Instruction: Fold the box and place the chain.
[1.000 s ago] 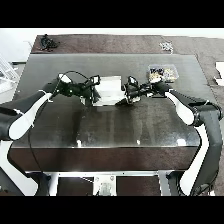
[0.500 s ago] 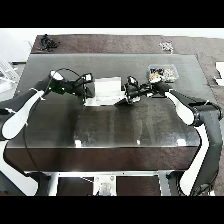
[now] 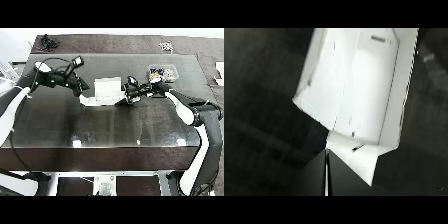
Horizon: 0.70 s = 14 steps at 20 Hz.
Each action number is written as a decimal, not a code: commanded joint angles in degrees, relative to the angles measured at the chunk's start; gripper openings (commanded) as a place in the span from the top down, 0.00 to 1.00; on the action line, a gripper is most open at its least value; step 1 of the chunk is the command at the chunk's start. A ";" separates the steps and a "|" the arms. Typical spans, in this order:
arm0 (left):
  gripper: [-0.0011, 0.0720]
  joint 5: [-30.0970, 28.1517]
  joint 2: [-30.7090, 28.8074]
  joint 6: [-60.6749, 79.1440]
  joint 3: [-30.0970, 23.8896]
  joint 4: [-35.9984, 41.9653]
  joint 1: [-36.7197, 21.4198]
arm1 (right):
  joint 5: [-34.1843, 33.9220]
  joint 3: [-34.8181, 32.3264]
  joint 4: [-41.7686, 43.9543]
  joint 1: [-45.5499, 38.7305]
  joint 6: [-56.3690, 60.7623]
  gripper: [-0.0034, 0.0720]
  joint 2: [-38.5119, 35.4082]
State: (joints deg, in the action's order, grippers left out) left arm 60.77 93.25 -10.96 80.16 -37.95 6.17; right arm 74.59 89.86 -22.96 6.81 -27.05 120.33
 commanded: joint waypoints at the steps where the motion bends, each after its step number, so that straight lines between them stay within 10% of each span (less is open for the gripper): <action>1: 0.97 1.53 -5.92 -17.25 -0.04 -1.79 -2.51 | 0.02 0.00 0.02 0.00 0.00 0.17 0.02; 14: 0.96 3.23 -6.97 -38.64 -13.84 -0.61 -15.06 | 0.02 0.00 0.02 0.02 0.00 0.17 0.02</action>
State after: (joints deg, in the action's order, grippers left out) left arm 64.47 86.08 -45.67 68.07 -37.95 -8.10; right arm 74.59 89.86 -22.96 6.81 -27.05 120.31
